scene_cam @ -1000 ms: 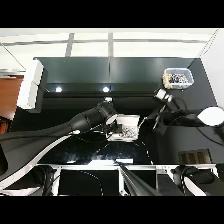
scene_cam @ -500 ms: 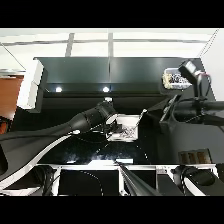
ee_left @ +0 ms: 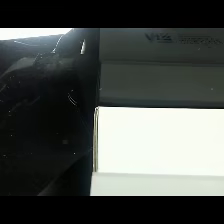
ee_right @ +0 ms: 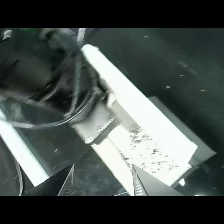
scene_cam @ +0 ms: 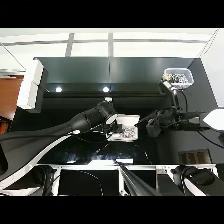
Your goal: Fold the box and place the chain.
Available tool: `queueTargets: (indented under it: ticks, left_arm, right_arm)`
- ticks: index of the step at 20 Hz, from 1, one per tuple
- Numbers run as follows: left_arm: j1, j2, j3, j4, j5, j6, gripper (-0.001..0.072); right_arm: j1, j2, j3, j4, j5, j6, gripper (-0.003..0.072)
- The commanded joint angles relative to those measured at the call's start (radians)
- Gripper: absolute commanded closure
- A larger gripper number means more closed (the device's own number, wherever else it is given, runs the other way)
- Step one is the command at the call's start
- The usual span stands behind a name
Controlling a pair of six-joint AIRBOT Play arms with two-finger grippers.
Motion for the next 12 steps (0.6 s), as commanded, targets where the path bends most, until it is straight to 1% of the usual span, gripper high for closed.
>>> queueTargets:
  ticks: [1,5,7,12]
  left_arm:
    - [0.001,0.0,0.0,0.0,0.003,0.0,0.0678]
    - [0.002,-0.001,0.0,0.0,0.019,0.0,0.0677]
    - [0.013,-0.001,0.004,-0.021,0.034,-0.005,0.0678]
    - [0.013,0.0,0.01,-0.047,0.055,-0.007,0.0678]
  right_arm:
    - [-0.103,-0.001,-0.01,-0.005,0.022,0.009,0.0256]
    - [-0.228,-0.001,-0.01,-0.031,0.071,0.009,0.0256]
    - [-0.245,-0.001,-0.01,-0.032,0.084,0.009,0.0256]
    - [-0.245,-0.001,-0.01,-0.012,0.072,0.016,0.0256]
